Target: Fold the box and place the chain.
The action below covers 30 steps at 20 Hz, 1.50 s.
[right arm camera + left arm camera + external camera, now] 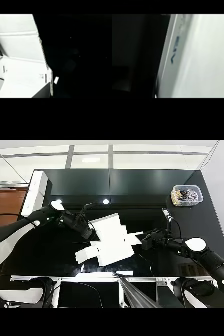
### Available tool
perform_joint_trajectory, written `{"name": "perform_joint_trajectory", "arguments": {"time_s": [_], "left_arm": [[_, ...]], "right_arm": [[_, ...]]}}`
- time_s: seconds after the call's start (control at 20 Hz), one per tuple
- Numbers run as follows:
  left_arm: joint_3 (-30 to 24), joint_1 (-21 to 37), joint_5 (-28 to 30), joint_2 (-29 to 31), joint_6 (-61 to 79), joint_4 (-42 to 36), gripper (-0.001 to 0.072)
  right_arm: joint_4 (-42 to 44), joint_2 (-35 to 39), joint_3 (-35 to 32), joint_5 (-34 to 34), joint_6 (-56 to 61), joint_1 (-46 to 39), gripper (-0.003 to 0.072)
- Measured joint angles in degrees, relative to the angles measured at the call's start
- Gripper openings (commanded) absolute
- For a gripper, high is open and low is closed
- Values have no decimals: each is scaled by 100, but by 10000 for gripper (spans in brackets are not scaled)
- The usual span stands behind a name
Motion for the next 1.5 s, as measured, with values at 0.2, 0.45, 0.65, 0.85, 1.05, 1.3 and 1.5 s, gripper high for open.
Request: {"name": "perform_joint_trajectory", "arguments": {"time_s": [0.2, 0.45, 0.65, 0.85, 1.05, 1.3, 1.5], "left_arm": [[37, 46, -59, -17, 79, 210, 26], [50, 24, -94, 210, 125, 186, 23], [-92, -372, 546, 1040, 599, 203, 25], [-398, -1043, 2044, 1543, 1676, 531, 29], [-503, -1556, 2573, 1397, 2356, 640, 29], [-529, -1823, 2811, 1082, 2739, 719, 29], [-527, -1906, 2850, 973, 2986, 726, 29]], "right_arm": [[-35, 0, 2, -22, 0, 0, 541], [-350, 57, 348, 273, 0, -350, 578], [-1126, 87, 990, 1095, 0, -868, 578], [-2225, 92, 1322, 1539, -83, -977, 578], [-3056, 92, 1414, 1685, -385, -621, 577], [-3740, 92, 1281, 1705, -1073, -90, 576], [-3915, 92, 931, 1696, -1377, 181, 576]]}}
